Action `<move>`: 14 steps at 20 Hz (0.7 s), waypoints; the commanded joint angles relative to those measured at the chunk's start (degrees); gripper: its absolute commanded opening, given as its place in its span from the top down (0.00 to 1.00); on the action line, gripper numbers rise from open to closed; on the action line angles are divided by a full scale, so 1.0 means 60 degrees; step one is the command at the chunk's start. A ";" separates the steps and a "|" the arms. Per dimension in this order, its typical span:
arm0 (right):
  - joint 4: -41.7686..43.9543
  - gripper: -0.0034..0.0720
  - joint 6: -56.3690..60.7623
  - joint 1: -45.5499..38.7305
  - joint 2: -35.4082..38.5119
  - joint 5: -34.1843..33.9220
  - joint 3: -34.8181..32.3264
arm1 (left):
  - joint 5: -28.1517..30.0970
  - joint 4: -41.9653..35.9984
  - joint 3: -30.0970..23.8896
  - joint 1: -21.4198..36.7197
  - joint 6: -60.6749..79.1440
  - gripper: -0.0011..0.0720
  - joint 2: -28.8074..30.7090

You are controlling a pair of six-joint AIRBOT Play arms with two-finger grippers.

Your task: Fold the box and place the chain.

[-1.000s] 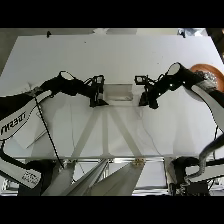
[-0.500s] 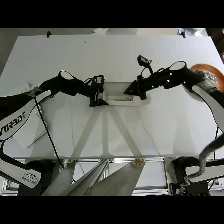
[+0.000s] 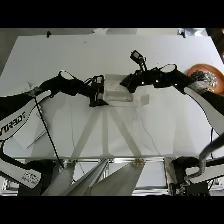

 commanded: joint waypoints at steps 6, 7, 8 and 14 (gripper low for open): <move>-0.0557 0.94 0.1002 0.0084 0.0328 0.0211 0.0004 | 0.0011 -0.0015 0.0000 0.0004 0.0000 0.54 0.0004; -0.0699 0.94 0.1002 0.0069 0.0557 0.0328 0.0007 | 0.0011 -0.0015 0.0000 0.0000 0.0000 0.54 0.0004; -0.0863 0.94 0.0973 0.0033 0.0809 0.0452 0.0004 | 0.0011 -0.0015 0.0000 0.0000 0.0000 0.54 0.0004; -0.3126 0.94 0.0976 -0.0539 0.2466 0.1730 0.0004 | 0.0007 -0.0018 0.0000 0.0004 0.0000 0.54 0.0004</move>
